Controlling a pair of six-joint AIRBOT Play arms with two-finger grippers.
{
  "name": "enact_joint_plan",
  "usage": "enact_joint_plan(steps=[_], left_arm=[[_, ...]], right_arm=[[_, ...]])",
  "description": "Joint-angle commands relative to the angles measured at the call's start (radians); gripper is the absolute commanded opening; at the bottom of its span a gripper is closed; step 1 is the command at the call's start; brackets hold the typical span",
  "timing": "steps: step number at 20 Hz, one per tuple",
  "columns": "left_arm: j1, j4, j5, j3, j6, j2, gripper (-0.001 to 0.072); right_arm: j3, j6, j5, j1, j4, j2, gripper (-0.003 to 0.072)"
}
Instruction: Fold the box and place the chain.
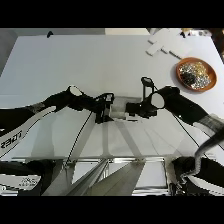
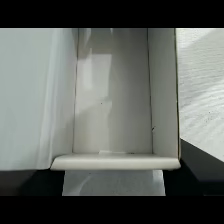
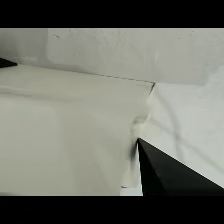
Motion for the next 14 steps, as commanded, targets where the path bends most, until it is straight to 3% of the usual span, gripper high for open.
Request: enact_joint_plan(steps=[1,14], left_arm=[[-0.001,-0.004,0.002,0.0,-0.002,-0.001,0.0099],[-0.001,-0.004,0.002,0.0,-0.002,0.0,0.0099]], right_arm=[[0.038,0.174,0.055,0.044,-0.076,-0.049,0.0399],[0.039,0.24,0.174,0.045,-0.122,-0.026,0.0412]])
